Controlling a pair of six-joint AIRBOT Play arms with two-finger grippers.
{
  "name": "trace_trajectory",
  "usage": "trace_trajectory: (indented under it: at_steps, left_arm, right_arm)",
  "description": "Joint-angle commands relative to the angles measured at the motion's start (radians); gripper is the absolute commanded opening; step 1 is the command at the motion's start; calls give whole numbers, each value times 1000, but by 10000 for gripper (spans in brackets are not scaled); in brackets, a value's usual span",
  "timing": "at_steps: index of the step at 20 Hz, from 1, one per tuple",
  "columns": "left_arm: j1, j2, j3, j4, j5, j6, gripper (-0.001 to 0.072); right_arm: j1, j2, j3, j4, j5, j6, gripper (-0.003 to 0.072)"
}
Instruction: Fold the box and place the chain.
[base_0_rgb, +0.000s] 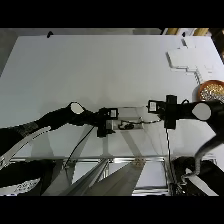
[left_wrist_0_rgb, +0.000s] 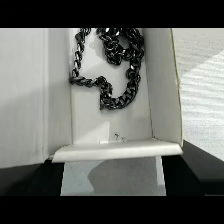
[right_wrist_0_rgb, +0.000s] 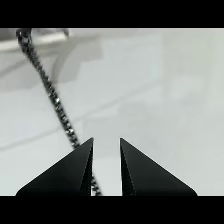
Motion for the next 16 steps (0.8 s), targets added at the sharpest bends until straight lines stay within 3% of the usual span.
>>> trace_trajectory:
  at_steps: [1,5,13,14,16]
  left_arm:
    - [0,1,0,0,0,0,334]
    - [0,1,0,0,0,0,334]
    - [0,1,0,0,0,0,334]
    - [0,1,0,0,0,0,334]
    - [0,1,0,0,0,0,334]
  right_arm:
    - [-57,-98,0,41,49,-96,171]
    - [-30,-241,0,76,49,-101,180]
    - [10,-314,0,74,-14,-130,173]
    - [10,-322,0,74,-19,-130,146]
    - [10,-323,0,74,-23,-130,15]
